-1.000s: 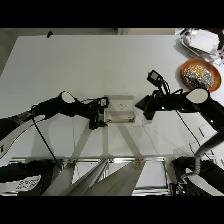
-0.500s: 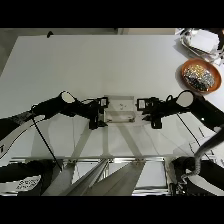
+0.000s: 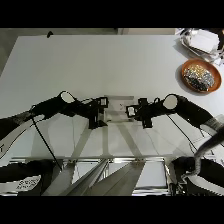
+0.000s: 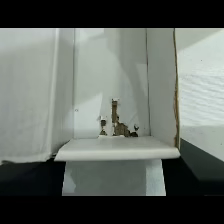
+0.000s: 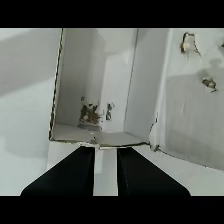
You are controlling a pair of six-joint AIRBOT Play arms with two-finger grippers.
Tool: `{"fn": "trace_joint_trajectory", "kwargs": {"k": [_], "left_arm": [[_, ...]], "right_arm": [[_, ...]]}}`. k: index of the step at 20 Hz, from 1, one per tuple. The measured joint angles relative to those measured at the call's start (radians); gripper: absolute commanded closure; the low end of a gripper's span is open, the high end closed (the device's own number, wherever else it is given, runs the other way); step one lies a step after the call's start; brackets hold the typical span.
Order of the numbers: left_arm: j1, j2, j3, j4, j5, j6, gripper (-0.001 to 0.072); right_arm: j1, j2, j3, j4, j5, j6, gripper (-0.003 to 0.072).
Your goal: Fold the box and place the chain.
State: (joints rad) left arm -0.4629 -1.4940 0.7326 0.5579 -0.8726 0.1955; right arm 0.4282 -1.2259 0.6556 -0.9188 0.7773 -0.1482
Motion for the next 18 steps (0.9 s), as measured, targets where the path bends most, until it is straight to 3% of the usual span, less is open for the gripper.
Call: {"fn": "trace_joint_trajectory", "kwargs": {"k": [9,11,13,18], "left_arm": [[0.0,0.0,0.0,-0.001,0.002,0.0,0.0498],[0.0,0.0,0.0,-0.001,0.002,0.0,0.0498],[0.0,0.0,0.0,-0.001,0.002,0.0,0.0498],[0.0,0.0,0.0,-0.002,0.002,0.002,0.0498]], "right_arm": [[0.053,-0.03,0.0,0.123,-0.054,-0.017,0.0569],[0.056,-0.031,0.0,0.132,-0.058,-0.017,0.0507],[0.053,-0.027,0.0,0.134,-0.063,-0.018,0.0509],[-0.009,0.076,0.0,0.122,-0.032,0.002,0.0513]]}}
